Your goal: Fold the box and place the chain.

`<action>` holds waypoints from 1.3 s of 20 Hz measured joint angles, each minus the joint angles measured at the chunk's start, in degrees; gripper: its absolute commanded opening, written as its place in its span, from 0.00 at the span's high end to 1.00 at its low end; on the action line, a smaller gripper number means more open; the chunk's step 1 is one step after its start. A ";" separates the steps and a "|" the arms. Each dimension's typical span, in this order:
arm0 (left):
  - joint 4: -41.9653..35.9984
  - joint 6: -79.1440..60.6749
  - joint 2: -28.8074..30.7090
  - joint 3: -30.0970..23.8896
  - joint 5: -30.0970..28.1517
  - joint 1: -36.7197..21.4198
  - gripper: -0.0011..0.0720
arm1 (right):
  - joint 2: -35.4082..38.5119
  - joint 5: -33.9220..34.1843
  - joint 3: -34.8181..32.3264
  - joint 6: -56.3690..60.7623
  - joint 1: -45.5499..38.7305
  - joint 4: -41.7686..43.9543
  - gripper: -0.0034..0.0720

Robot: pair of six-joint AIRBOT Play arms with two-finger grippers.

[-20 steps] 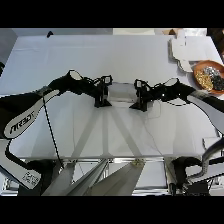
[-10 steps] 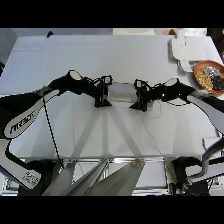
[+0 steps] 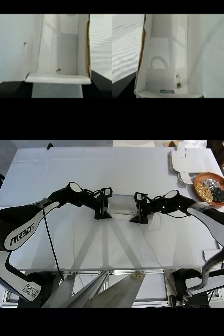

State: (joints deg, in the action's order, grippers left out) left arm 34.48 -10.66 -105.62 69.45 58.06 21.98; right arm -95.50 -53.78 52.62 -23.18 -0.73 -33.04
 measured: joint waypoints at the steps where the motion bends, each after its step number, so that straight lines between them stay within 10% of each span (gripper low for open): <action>1: 0.00 0.00 0.00 0.00 0.02 0.00 0.69 | 0.31 0.61 -0.02 0.07 0.00 -0.42 0.05; 24: 0.00 -0.13 -0.07 0.00 0.09 0.09 0.69 | 13.68 -6.71 -0.02 7.91 -10.51 -16.39 0.12; 26: 0.00 -0.11 -0.07 0.00 0.11 0.09 0.69 | 15.45 -7.52 -0.02 9.42 -10.99 -18.23 0.55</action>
State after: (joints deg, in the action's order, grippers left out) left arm 34.48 -10.76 -105.69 69.45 58.17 22.06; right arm -80.05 -61.30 52.60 -13.76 -11.73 -51.27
